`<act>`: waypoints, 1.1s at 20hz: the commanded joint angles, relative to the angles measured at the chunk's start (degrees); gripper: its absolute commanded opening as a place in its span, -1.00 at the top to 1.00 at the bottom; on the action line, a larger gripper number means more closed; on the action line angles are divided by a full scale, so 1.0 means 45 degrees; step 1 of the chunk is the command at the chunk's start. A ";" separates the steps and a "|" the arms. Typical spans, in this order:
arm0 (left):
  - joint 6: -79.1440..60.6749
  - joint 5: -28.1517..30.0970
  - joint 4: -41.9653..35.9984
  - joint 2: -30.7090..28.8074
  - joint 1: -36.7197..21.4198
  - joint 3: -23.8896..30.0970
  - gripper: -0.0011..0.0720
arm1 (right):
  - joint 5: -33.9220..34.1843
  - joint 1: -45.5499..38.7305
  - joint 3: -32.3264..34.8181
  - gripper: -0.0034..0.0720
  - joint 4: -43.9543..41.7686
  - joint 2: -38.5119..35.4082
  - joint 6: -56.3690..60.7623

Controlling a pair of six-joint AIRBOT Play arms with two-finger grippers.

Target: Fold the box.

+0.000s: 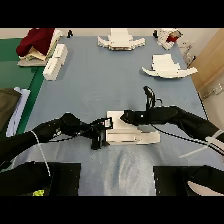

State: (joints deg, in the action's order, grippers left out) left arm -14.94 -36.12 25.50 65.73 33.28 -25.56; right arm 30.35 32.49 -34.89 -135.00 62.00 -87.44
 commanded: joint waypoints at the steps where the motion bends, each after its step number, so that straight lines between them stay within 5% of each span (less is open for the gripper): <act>1: -0.0005 0.0000 0.0005 0.0010 -0.0010 -0.0010 -0.29 | -0.0262 0.0034 -0.0049 0.21 0.0087 0.1141 -0.0063; 15: -0.0005 0.0000 0.0005 0.0010 -0.0010 -0.0010 -0.29 | 0.0330 0.0019 -0.0563 0.21 0.0656 0.0520 -0.0894; 18: -0.0005 0.0000 0.0005 0.0010 -0.0010 -0.0010 -0.29 | 0.1506 -0.0005 -0.1020 0.21 0.2861 -0.0821 -0.0918; 22: -0.0005 0.0000 0.0005 0.0010 -0.0010 -0.0010 -0.29 | 0.5081 0.0005 -0.1166 0.21 0.5445 -0.2783 -0.3303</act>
State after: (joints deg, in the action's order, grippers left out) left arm -14.96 -36.12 25.54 65.73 33.30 -25.56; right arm 41.78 32.49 -39.46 -119.11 54.96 -94.26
